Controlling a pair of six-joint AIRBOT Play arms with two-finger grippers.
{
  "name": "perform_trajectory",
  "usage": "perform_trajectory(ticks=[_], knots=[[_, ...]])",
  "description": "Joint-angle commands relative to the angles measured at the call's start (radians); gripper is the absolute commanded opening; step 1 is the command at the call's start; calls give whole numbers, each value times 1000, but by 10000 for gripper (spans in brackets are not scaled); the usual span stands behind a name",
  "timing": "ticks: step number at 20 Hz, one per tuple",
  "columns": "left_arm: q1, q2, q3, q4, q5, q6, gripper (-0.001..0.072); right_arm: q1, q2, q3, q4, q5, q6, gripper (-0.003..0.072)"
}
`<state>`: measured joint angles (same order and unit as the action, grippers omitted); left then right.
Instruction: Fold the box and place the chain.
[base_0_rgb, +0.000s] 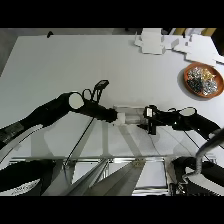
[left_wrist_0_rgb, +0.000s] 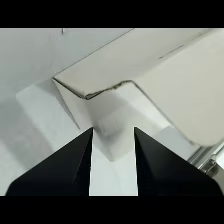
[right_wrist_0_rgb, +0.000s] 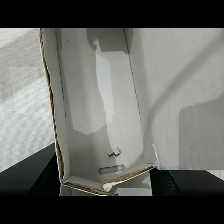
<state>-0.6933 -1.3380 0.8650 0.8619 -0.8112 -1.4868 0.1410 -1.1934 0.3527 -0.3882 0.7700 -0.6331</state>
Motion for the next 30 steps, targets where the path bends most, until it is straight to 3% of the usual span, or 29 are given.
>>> perform_trajectory(ticks=[1,10,14,22,28,30], knots=[[-39,-39,62,126,-38,-130,292,0,1,0,0,0,0,413],[-127,-124,208,320,-128,-451,290,0,1,0,0,0,0,413],[-159,-186,286,456,-249,-669,268,0,1,0,0,0,0,413],[-182,-286,433,557,-372,-830,268,0,1,0,0,0,0,413],[-187,-363,493,557,-439,-878,266,0,1,0,0,0,0,413],[-193,-378,493,553,-463,-896,212,0,1,0,0,0,0,413]])
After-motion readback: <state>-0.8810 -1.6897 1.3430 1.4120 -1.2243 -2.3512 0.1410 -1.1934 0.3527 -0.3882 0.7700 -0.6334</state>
